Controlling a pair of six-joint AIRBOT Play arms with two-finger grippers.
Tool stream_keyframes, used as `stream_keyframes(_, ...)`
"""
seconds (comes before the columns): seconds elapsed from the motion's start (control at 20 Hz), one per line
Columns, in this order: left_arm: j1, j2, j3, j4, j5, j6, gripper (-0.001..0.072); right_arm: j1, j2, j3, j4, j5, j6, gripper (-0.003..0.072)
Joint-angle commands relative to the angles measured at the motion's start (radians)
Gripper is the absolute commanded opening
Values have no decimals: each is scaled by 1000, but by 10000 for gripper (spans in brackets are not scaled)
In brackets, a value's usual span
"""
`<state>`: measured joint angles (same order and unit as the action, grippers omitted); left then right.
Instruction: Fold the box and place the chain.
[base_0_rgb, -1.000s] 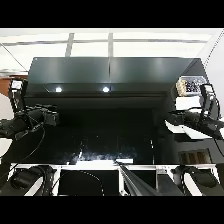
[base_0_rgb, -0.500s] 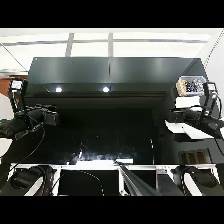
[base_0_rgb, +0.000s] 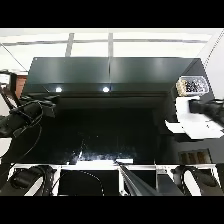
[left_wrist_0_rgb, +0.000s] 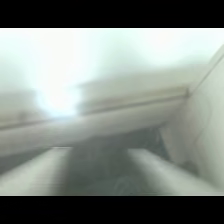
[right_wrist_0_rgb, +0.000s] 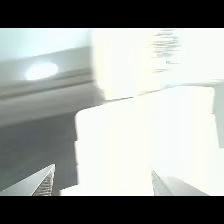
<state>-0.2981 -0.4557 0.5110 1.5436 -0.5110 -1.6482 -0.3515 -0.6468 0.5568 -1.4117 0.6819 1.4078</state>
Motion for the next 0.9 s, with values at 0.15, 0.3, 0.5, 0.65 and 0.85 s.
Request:
stream_keyframes(0.15, 0, 0, 0, -15, 55, 2, 702, -594, -400, 289, -113, 49, 209, 694)
stream_keyframes(0.3, 0, -2, 0, -15, 12, 2, 702, -724, -586, 488, 4, 335, 31, 693)
stream_keyframes(0.5, 0, -29, 0, -39, -18, 1, 702, -826, -833, 667, 322, 793, -335, 693)
stream_keyframes(0.65, 0, -59, 0, -45, -24, 1, 702, -830, -913, 678, 409, 818, -407, 640)
stream_keyframes(0.85, 0, -100, 0, -68, -22, 1, 702, -800, -1027, 744, 408, 844, -431, 588)
